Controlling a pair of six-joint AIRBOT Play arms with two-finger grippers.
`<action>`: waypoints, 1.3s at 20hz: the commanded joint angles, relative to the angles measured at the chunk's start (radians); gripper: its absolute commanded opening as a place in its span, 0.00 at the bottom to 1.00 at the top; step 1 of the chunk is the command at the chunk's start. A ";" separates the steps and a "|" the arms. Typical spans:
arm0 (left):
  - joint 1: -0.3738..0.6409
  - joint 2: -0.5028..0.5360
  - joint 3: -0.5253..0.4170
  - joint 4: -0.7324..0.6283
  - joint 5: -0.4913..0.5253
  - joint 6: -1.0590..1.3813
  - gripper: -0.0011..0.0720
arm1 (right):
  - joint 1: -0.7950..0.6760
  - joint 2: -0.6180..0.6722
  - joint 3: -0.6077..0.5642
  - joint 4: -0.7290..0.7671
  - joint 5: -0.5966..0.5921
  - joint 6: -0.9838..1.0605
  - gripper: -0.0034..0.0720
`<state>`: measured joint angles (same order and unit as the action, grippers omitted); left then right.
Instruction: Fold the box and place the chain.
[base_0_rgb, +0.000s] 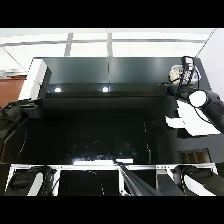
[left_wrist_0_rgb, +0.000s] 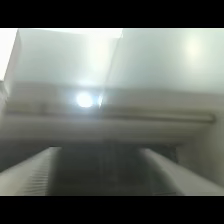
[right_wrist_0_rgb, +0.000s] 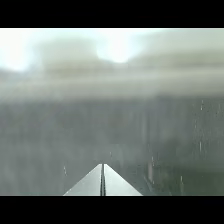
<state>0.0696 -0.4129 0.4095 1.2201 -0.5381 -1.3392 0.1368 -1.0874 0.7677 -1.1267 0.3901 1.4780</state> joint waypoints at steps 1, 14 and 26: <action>-0.043 -0.181 0.018 -0.031 -0.009 0.064 0.99 | 0.001 0.000 0.001 0.110 -0.145 0.000 0.07; -0.095 -0.693 0.371 0.107 -0.278 -0.135 0.99 | -0.595 -0.004 0.120 -0.605 0.424 0.182 0.97; -0.095 -0.710 0.371 0.107 -0.306 -0.135 0.99 | -1.112 -0.178 0.375 -0.386 0.589 -0.030 0.97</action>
<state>-0.0257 -1.1210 0.7799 1.3277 -0.8391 -1.4738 -0.9321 -1.1919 1.0561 -1.5711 0.8940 1.5730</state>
